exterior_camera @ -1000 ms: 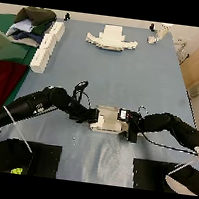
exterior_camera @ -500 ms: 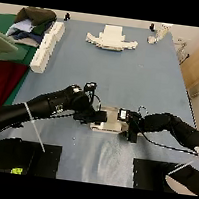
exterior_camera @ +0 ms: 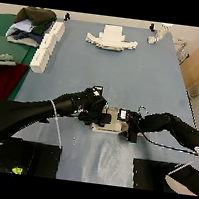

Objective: Fold the box.

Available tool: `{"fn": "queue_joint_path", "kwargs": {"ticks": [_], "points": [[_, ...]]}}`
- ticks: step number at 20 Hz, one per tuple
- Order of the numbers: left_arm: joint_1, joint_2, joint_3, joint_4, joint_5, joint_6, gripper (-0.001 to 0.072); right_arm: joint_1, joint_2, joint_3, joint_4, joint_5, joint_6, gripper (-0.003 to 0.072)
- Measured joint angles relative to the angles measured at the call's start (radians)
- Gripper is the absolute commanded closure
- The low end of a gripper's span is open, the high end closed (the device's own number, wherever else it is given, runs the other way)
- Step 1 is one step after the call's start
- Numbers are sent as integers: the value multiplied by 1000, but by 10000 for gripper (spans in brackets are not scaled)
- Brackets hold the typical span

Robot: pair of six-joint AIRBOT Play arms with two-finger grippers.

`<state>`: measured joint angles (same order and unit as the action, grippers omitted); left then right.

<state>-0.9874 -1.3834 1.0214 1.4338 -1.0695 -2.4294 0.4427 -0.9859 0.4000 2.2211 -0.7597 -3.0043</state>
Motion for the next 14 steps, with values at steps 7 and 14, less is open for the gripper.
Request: {"fn": "queue_joint_path", "kwargs": {"ticks": [7,14], "points": [[-4,-36,28,43,-26,-27,697,0,0,0,0,0,0,173],[-4,-40,31,49,-27,-70,653,0,0,0,0,0,0,173]]}}
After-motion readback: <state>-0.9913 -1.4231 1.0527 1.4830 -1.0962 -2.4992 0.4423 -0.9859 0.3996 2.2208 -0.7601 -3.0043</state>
